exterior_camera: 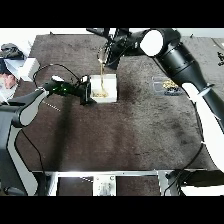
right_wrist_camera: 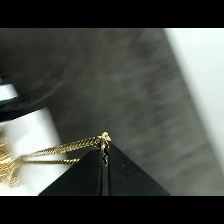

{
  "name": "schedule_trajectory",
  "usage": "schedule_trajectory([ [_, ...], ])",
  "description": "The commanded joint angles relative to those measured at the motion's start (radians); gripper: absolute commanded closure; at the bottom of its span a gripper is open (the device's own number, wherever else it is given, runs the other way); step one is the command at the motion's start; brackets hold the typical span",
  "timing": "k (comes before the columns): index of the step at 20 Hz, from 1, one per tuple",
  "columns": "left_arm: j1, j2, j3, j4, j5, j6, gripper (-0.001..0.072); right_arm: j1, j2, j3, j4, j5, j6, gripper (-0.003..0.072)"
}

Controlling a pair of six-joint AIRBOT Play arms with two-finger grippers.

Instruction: Fold the box and place the chain.

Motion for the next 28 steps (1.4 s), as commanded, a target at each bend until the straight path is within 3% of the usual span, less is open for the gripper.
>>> schedule_trajectory([
  [1, 0.001, 0.000, 0.001, 0.000, 0.000, 0.000, 0.0302, -0.023, -0.066, -0.003, 0.001, 0.148, 0.056, 0.0460],
  [2, 0.001, 0.000, 0.001, 0.000, 0.000, 0.000, 0.0302, -0.040, -0.085, -0.005, 0.001, 0.168, 0.064, 0.0426],
  [3, 0.001, 0.000, 0.000, 0.000, 0.000, 0.000, 0.0302, -0.058, -0.098, -0.008, 0.005, 0.168, 0.092, 0.0482],
  [7, 0.001, 0.000, 0.000, 0.000, 0.000, 0.000, 0.0303, -0.173, -0.124, -0.009, 0.114, 0.122, 0.153, 0.0482],
  [10, 0.001, 0.000, 0.001, 0.000, 0.000, 0.000, 0.0302, -0.312, -0.166, -0.008, 0.399, -0.016, 0.156, 0.0526],
  [11, 0.001, 0.000, 0.000, 0.000, 0.000, 0.000, 0.0303, -0.354, -0.190, -0.006, 0.502, -0.013, 0.129, 0.0527],
  [12, 0.001, 0.000, 0.000, 0.000, 0.000, 0.000, 0.0302, -0.388, -0.219, -0.004, 0.576, 0.004, 0.108, 0.0578],
  [20, 0.001, 0.000, 0.001, 0.000, 0.000, 0.000, 0.0302, -0.404, -0.356, -0.004, 0.768, 0.139, -0.146, 0.0578],
  [28, 0.001, 0.000, 0.000, 0.000, 0.000, 0.000, 0.0302, -0.366, -0.364, -0.004, 0.781, 0.344, -0.287, 0.0576],
])
